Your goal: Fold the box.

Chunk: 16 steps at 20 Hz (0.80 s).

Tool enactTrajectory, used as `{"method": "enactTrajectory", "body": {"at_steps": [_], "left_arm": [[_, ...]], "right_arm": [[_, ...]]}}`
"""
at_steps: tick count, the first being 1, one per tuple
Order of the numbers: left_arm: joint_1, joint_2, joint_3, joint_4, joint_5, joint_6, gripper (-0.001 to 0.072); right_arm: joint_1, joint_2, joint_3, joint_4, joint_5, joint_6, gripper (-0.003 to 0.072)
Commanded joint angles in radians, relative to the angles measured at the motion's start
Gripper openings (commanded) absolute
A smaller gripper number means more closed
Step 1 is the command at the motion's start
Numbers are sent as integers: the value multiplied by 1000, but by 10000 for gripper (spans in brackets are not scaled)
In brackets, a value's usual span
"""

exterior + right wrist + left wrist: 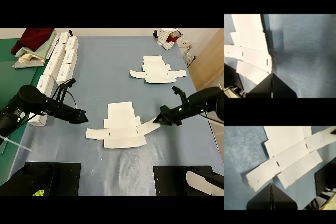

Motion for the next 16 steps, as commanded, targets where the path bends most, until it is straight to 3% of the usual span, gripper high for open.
{"method": "enactTrajectory", "body": {"at_steps": [1,3,5,8,9,10,11,14,15,16], "left_arm": [[17,43,-72,1,-24,6,14],[17,37,-80,3,2,6,14],[17,34,-80,0,26,7,15],[17,34,-80,-1,52,26,17],[17,34,-80,-1,55,32,105],[17,34,-80,-2,60,31,361],[17,34,-80,-5,60,32,420],[17,34,-80,-6,66,28,419],[17,34,-80,-8,69,28,419],[17,34,-80,-8,71,28,418]], "right_arm": [[96,124,-170,-8,167,53,3],[120,117,-179,-11,202,53,19],[119,109,-177,-8,209,53,273],[120,91,-177,9,204,53,282],[121,83,-177,22,204,49,281],[130,76,-177,23,205,49,281],[148,69,-177,23,205,47,280],[213,54,-177,20,230,24,275],[219,55,-176,21,239,23,247],[220,55,-175,21,239,10,140]]}}
